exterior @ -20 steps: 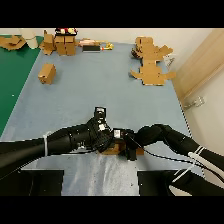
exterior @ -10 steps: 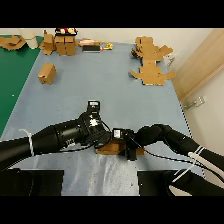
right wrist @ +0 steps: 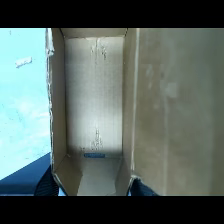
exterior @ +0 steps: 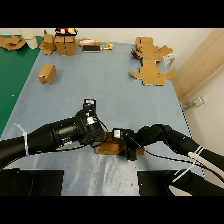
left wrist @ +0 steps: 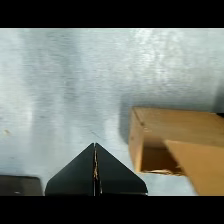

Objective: Fold the box.

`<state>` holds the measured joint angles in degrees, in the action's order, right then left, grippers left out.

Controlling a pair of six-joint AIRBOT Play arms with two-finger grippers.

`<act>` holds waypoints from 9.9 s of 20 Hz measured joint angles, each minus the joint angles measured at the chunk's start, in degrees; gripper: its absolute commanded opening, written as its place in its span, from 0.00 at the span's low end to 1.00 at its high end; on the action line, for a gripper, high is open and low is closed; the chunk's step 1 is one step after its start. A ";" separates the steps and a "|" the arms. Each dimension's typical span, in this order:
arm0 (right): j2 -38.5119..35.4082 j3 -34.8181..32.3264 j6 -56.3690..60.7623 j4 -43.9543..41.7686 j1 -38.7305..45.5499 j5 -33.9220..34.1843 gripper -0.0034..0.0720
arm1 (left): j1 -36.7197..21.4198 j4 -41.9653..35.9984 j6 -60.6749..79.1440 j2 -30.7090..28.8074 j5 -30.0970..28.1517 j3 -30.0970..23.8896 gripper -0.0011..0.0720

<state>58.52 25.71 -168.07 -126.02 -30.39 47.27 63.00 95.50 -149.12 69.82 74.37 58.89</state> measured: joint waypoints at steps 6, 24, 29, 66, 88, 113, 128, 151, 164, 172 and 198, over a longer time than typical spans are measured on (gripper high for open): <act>0.00 0.00 0.00 0.00 0.00 0.13 0.71 | -7.93 -6.08 14.51 -12.92 -6.49 -12.24 0.03; 0.00 0.00 0.00 0.22 0.00 0.24 0.71 | -58.51 -93.42 159.53 1.51 -24.63 -17.35 0.03; 0.00 0.00 0.00 0.17 0.00 0.22 0.71 | -57.09 -88.83 168.15 -3.34 -19.56 -22.34 0.03; 0.00 0.00 0.02 -0.20 0.00 0.33 0.71 | -35.95 -64.92 152.69 -18.08 -27.50 -35.52 0.94; 0.00 0.00 0.00 0.24 0.00 0.35 0.71 | -27.26 -64.24 145.55 -8.76 -34.80 -32.33 0.95; 0.00 0.02 -0.02 0.28 0.00 0.39 0.71 | -21.55 -64.24 148.69 -5.92 -36.61 -29.90 0.95; 0.00 0.00 0.04 0.24 0.00 0.39 0.71 | -18.45 -63.78 149.59 -3.37 -41.13 -29.90 0.95; 0.00 0.00 0.00 0.26 0.00 0.37 0.71 | -18.34 -63.58 149.55 -3.17 -41.83 -29.92 0.49; -1.31 0.13 1.07 0.52 0.26 1.25 1.00 | -18.34 -63.56 149.55 -3.17 -41.86 -29.92 0.49; -6.45 0.17 5.90 6.32 0.98 4.81 1.00 | -18.34 -63.56 149.55 -3.17 -41.86 -29.92 0.49; -23.91 0.59 77.05 -1.66 0.70 18.82 0.05 | -18.34 -63.56 149.55 -3.17 -41.83 -29.92 0.49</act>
<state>34.61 26.30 -91.02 -127.68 -29.69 66.08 44.66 31.94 0.43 66.65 32.53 28.97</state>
